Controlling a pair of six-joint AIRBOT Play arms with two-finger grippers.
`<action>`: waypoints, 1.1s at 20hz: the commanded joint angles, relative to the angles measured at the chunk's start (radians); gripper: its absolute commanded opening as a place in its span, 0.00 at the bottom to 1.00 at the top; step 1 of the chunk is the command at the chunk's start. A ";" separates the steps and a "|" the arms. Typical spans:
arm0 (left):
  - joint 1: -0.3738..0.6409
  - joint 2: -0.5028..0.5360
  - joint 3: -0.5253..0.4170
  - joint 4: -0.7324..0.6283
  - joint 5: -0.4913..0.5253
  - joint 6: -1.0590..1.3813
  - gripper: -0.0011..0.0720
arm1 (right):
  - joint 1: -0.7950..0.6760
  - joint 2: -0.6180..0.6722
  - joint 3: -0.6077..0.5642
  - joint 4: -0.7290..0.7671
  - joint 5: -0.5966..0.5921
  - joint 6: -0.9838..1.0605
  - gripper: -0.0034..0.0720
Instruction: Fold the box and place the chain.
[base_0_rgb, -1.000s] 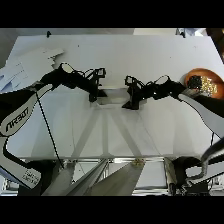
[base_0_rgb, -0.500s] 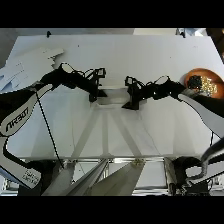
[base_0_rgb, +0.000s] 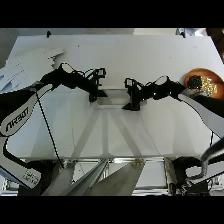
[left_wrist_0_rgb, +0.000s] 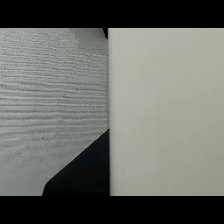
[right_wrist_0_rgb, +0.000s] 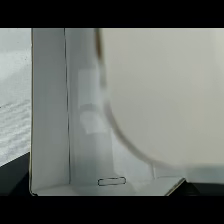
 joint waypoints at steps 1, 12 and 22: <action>0.001 0.000 0.000 0.000 0.001 0.000 0.03 | 0.000 0.000 0.000 -0.016 0.004 0.000 0.97; 0.001 0.000 0.000 0.000 0.001 0.000 0.03 | 0.000 0.000 0.000 -0.016 -0.025 -0.001 0.72; 0.001 0.000 0.000 0.000 0.001 0.000 0.03 | 0.001 0.000 0.000 -0.016 -0.024 -0.001 0.73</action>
